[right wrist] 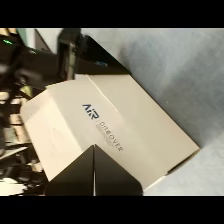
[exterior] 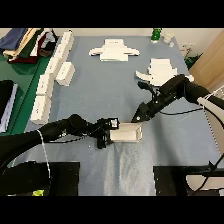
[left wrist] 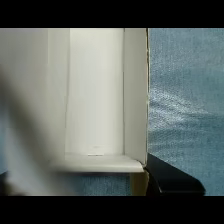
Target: Fold the box.
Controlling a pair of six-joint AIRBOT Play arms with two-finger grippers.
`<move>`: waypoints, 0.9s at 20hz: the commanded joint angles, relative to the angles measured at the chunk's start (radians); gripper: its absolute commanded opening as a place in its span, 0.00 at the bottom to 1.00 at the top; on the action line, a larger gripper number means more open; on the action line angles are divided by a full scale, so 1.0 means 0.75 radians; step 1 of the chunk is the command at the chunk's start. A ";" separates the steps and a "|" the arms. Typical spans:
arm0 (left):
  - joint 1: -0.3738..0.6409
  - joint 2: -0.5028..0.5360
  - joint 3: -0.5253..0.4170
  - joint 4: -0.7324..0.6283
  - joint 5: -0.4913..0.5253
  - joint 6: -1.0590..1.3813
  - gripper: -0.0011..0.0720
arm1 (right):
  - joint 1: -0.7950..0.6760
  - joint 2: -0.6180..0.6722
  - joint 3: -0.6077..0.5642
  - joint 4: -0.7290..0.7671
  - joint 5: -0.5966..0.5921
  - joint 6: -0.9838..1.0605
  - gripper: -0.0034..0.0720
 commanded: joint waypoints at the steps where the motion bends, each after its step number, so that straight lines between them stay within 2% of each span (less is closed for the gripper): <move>1: 0.001 0.001 0.000 0.001 -0.001 0.000 0.59 | 0.135 0.122 -0.146 -0.138 0.205 -0.079 0.05; 4: 0.001 0.001 0.000 0.001 -0.001 0.000 0.59 | 0.255 0.220 -0.210 -0.219 0.364 -0.096 0.05; 9: 0.001 0.001 0.000 0.001 -0.001 0.000 0.59 | 0.407 0.399 -0.231 -0.370 0.609 -0.119 0.05; 14: 0.001 0.001 0.000 0.001 -0.001 0.000 0.59 | 0.560 0.592 -0.250 -0.649 0.692 -0.055 0.05; 18: 0.001 0.001 0.000 0.001 0.000 0.000 0.59 | 0.742 0.749 -0.409 -0.796 0.974 -0.059 0.05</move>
